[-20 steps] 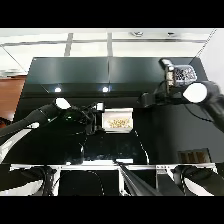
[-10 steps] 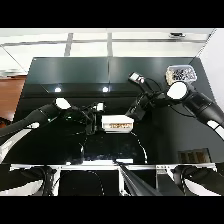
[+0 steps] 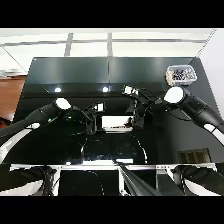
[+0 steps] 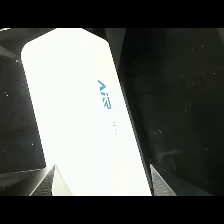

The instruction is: Fold the box and place the chain.

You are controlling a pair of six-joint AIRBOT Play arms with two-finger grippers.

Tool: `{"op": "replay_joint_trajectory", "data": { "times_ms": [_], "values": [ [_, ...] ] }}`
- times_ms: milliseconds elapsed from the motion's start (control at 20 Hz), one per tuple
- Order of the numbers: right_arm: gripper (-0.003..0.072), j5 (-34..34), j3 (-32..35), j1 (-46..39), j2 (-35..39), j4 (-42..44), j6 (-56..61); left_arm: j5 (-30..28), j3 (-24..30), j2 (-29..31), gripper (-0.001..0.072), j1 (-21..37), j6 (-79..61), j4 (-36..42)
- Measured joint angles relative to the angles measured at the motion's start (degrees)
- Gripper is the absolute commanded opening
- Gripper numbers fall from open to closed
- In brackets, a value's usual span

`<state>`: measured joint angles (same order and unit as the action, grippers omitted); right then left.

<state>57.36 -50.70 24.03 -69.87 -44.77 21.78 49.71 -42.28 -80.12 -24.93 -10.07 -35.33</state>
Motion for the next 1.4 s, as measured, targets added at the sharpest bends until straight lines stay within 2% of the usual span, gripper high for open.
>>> {"op": "replay_joint_trajectory", "data": {
  "times_ms": [50, 150, 200, 300, 350, 400, 1400],
  "values": [
    [0.0701, -0.1, 0.1, 0.1, -0.4, 0.1, -0.3, 0.0, 0.0, 0.0, 0.0441, -0.1, 0.0, 0.0],
    [0.0503, -0.4, 0.2, 0.1, -1.1, 0.5, -0.6, 0.0, 0.0, 0.0, 0.0441, -0.1, 0.0, 0.0],
    [0.0470, -0.4, 0.3, 0.1, -1.3, 0.5, -0.8, 0.0, 0.0, 0.0, 0.0440, -0.1, 0.0, 0.0],
    [0.0467, -0.3, 0.4, 0.1, -1.6, 0.7, -1.0, 0.0, 0.0, 0.0, 0.0441, -0.1, 0.0, 0.0],
    [0.0330, -0.1, 0.4, 0.1, -1.7, 0.7, -1.0, 0.1, 0.0, 0.0, 0.0441, -0.1, 0.0, 0.0],
    [0.0255, 0.1, 0.4, 0.1, -1.8, 0.8, -1.2, 0.1, 0.0, 0.0, 0.0441, -0.2, 0.0, 0.0],
    [0.0265, 2.7, 0.4, 0.4, -1.9, -1.9, -1.3, 0.3, 0.0, 0.0, 0.0441, -0.2, 0.0, 0.0]
  ]
}}
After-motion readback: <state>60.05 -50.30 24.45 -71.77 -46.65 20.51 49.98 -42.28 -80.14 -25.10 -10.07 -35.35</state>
